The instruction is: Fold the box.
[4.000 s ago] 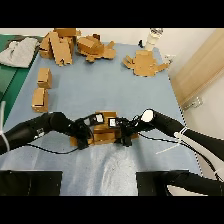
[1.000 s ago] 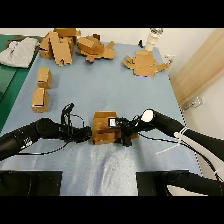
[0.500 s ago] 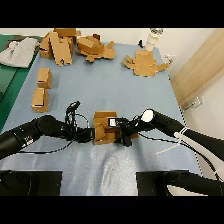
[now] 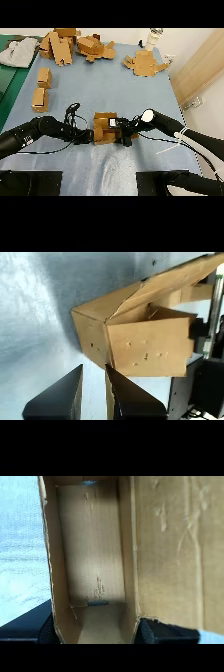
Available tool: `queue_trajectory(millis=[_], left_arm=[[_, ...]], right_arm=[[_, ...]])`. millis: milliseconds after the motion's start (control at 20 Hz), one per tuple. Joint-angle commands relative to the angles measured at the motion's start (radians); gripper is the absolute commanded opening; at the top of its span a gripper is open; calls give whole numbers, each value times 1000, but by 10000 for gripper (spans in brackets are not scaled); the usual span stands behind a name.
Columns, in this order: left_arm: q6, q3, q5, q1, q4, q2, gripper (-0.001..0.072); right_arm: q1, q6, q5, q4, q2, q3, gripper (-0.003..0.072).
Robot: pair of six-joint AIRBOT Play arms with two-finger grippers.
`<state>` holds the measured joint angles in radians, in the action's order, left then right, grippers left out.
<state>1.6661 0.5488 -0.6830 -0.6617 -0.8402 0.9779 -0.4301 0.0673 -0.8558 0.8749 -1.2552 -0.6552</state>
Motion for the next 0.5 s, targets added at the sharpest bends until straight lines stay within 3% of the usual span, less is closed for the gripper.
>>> queue_trajectory(millis=[0,100,300,450], left_arm=[[78,1,-79,38,-93,-14,244],[140,1,-94,64,-137,-42,245],[142,1,-30,69,-125,-128,245],[142,0,-35,65,-109,-121,245]], right_arm=[[0,1,0,0,-1,0,440],[0,1,0,0,-1,0,440],[0,1,0,0,-1,0,440],[0,1,0,0,-1,0,440]])
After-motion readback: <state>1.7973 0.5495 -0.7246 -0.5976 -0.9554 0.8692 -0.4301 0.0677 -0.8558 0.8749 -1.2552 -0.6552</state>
